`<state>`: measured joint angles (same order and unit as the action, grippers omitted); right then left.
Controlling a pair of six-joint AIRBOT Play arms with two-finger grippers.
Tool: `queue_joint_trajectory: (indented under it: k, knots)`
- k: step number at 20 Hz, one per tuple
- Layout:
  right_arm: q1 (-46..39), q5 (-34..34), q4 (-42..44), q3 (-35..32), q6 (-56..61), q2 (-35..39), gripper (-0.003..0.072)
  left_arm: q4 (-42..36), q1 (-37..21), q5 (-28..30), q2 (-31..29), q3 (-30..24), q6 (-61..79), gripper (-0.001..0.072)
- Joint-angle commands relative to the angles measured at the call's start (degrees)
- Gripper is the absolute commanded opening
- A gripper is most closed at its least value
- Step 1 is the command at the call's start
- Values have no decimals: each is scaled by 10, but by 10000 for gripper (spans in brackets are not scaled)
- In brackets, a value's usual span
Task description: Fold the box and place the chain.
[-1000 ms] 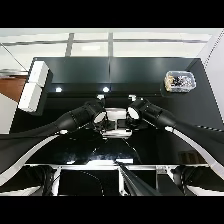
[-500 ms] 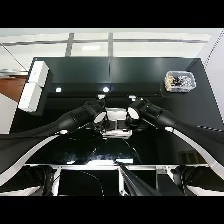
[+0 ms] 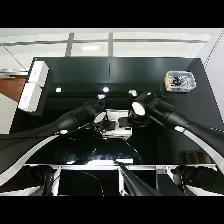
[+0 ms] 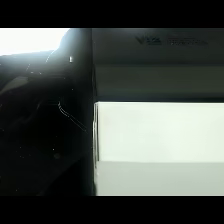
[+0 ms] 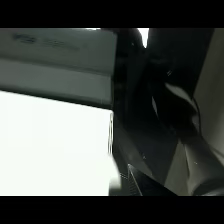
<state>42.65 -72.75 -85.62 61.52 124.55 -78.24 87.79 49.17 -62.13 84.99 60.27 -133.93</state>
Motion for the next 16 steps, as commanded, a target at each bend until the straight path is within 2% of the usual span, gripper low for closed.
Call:
queue_joint_trajectory:
  k: [1,4,6,9,11,13,14,15,16]
  knots:
    - [-15,-40,-1,32,-56,48,380,0,0,0,0,0,0,32]
    - [-36,-63,-5,59,-98,103,380,0,0,0,0,0,0,32]
    - [-66,-76,-51,60,-127,143,379,0,0,0,0,0,0,32]
    - [-129,-118,-287,58,-137,167,371,0,0,0,0,0,0,32]
    - [-215,-70,-345,46,-155,166,370,0,0,-1,0,0,0,32]
    - [-322,24,-326,22,-154,164,373,-3,0,-1,0,0,0,32]
    - [-377,83,-297,8,-153,159,513,-3,0,0,0,0,0,32]
    - [-423,135,-256,6,-163,145,694,-2,0,-1,0,0,0,32]
    - [-462,180,-215,9,-174,127,696,-2,0,0,0,0,0,32]
